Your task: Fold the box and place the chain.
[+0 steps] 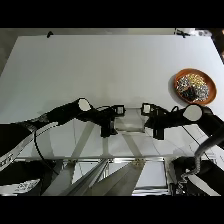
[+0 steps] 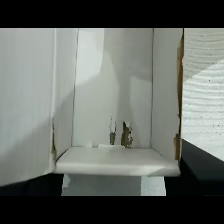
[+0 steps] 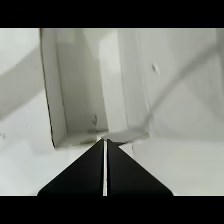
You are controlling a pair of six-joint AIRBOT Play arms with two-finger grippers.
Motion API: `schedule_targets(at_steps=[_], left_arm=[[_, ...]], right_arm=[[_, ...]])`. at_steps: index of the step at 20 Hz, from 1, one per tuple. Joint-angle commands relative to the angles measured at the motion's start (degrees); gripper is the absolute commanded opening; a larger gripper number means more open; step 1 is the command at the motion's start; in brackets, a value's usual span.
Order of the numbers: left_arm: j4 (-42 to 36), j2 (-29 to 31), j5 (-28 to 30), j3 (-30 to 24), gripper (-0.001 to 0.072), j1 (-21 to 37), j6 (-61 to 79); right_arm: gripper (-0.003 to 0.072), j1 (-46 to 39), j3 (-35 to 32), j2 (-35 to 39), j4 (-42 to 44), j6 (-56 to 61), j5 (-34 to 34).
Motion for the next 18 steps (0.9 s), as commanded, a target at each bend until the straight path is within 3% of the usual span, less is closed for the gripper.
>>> schedule_targets(at_steps=[1,5,9,15,18], left_arm=[[0.0,0.0,0.0,0.0,0.0211,0.1,0.0],[0.0,0.0,0.0,0.0,0.0211,0.1,0.0],[0.0,0.0,0.0,0.0,0.0211,0.1,0.0],[0.0,0.0,0.0,0.0,0.0211,0.1,0.0],[0.0,0.0,0.0,0.0,0.0211,0.1,0.0]], right_arm=[[0.0007,0.0,0.9,7.9,-14.7,23.8,3.0],[0.0008,0.0,4.7,14.8,-16.2,39.5,9.2],[0.0008,0.0,4.8,14.6,-23.5,53.3,15.1],[0.0007,-14.4,4.7,9.4,-22.9,55.2,20.3],[0.0008,-20.9,3.4,4.3,-14.1,52.4,18.3]])
